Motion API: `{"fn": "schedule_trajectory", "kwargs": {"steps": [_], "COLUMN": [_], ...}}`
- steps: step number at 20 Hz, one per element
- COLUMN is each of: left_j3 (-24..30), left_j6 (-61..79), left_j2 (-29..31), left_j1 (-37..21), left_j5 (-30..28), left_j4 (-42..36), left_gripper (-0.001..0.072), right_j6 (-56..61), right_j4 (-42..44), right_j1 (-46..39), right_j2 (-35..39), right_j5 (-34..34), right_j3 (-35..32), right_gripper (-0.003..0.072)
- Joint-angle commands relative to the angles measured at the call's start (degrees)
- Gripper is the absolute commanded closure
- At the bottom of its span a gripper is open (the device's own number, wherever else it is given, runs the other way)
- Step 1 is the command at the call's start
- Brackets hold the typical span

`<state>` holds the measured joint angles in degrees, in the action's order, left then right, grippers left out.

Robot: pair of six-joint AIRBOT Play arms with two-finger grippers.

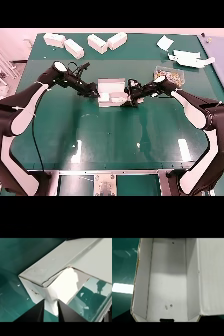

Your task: Fold the box and place the chain.

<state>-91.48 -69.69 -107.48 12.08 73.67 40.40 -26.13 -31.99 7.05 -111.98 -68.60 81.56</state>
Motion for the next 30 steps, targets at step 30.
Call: {"fn": "schedule_trajectory", "kwargs": {"steps": [30], "left_j3": [-6.99], "left_j6": [-31.3], "left_j2": [0.04], "left_j1": [13.05], "left_j5": [-6.78], "left_j4": [32.72], "left_gripper": [0.0374], "right_j6": [-0.02], "right_j4": [0.0], "right_j1": [-0.02], "right_j2": [0.0], "right_j5": [-0.02], "right_j3": [-0.02], "right_gripper": [0.0093]}}
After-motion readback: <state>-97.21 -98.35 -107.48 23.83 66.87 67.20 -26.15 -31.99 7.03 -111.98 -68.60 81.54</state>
